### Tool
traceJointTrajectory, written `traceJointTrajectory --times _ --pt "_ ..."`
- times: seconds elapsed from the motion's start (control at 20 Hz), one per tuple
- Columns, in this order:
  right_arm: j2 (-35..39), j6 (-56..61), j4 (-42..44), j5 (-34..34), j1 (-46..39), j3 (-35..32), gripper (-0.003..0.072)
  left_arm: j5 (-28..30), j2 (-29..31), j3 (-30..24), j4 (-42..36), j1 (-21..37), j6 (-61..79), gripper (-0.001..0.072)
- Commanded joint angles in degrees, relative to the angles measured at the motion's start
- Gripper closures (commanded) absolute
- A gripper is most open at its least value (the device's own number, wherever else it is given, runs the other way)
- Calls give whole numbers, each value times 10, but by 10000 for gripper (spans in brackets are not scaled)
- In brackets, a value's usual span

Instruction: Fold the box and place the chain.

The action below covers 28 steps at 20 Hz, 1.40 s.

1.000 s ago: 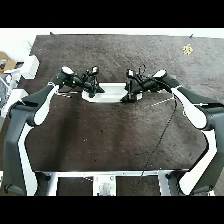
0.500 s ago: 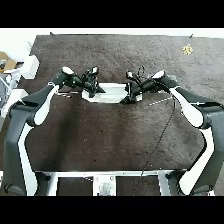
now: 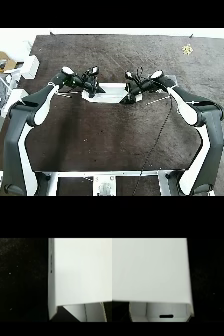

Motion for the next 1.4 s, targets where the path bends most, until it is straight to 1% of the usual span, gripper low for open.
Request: traceJointTrajectory --times 0.0,0.15,0.2,0.4,0.5,0.65,0.75,1.35 --pt "-2 1 -14 3 1 3 59 0 0 0 0 0 0 695" --pt "-2 1 -17 -7 2 3 55 0 0 0 0 0 0 695" --pt "-3 1 -23 -12 2 3 14 0 0 0 0 0 0 695" --pt "-2 1 -38 -27 7 3 11 0 0 0 0 0 0 695" --pt "-2 1 -47 -31 7 3 121 0 0 0 0 0 0 695" --pt "-2 1 -53 -43 7 3 121 0 0 0 0 0 0 695" --pt "-2 -1 -53 -47 7 3 179 0 0 0 0 0 0 695" --pt "-2 -1 -65 -50 7 3 178 0 0 0 0 0 0 695"
